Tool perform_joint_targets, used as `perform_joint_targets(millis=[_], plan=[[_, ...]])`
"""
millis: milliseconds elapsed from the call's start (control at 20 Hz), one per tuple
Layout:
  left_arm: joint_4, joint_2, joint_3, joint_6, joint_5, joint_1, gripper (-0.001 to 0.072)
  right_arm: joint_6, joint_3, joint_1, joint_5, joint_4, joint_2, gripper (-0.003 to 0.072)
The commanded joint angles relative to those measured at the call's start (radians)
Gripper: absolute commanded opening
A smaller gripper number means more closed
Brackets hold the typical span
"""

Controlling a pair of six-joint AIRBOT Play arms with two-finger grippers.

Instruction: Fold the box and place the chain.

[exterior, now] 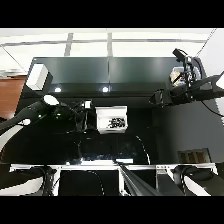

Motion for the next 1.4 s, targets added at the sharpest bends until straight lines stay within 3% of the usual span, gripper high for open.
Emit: perform_joint_targets(millis=[0, 500, 850, 1350], plan=[[0.018, -0.001, 0.001, -0.022, 0.016, -0.015, 0.0713, 0.0, 0.0, 0.0, -0.002, 0.0, 0.0, 0.0268], [0.01, -0.006, 0.001, -0.085, 0.002, -0.037, 0.0713, 0.0, 0.0, 0.0, -0.016, -0.001, -0.001, 0.0268], [0.005, -0.006, 0.001, -0.138, 0.075, -0.055, 0.0712, 0.0, 0.0, 0.0, -0.038, -0.015, -0.001, 0.0269], [0.021, -0.006, 0.003, -0.136, 0.083, -0.077, 0.0696, 0.0, 0.0, 0.0, -0.058, -0.014, -0.042, 0.0269]])
